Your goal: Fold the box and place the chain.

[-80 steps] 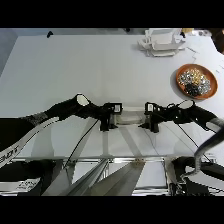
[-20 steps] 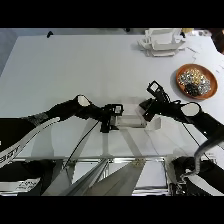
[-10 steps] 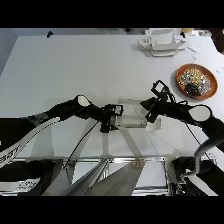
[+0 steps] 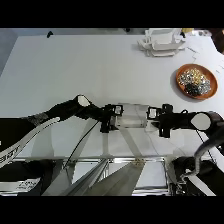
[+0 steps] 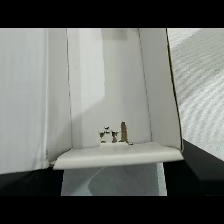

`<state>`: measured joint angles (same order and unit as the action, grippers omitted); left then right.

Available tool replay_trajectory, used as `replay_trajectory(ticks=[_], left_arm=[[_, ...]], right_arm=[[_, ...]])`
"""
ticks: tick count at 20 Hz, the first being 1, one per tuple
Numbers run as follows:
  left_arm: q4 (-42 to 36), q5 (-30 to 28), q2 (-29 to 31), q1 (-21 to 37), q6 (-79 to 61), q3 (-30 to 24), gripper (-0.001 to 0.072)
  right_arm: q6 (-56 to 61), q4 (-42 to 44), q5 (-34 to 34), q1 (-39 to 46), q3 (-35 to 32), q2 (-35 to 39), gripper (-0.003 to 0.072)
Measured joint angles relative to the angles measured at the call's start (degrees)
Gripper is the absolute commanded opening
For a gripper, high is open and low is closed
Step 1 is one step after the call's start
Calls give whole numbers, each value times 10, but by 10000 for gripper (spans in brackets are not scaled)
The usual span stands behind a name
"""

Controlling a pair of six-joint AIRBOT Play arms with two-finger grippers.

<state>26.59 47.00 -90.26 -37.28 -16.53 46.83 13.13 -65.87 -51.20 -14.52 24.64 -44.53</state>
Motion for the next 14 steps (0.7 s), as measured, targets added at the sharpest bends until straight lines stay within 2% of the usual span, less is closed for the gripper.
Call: replay_trajectory(ticks=[5, 6, 7, 14], left_arm=[[0, 0, 0, 0, 0, 0, 148], [0, 0, 0, 0, 0, 0, 148], [0, 0, 0, 0, 0, 0, 148], [0, 0, 0, 0, 0, 0, 148]], right_arm=[[-108, 33, -2, 0, -9, -47, 138], [-131, 44, -2, 0, -9, -56, 64], [-149, 54, -2, 0, -10, -64, 31], [-212, 105, 11, 0, -11, -101, 31]])
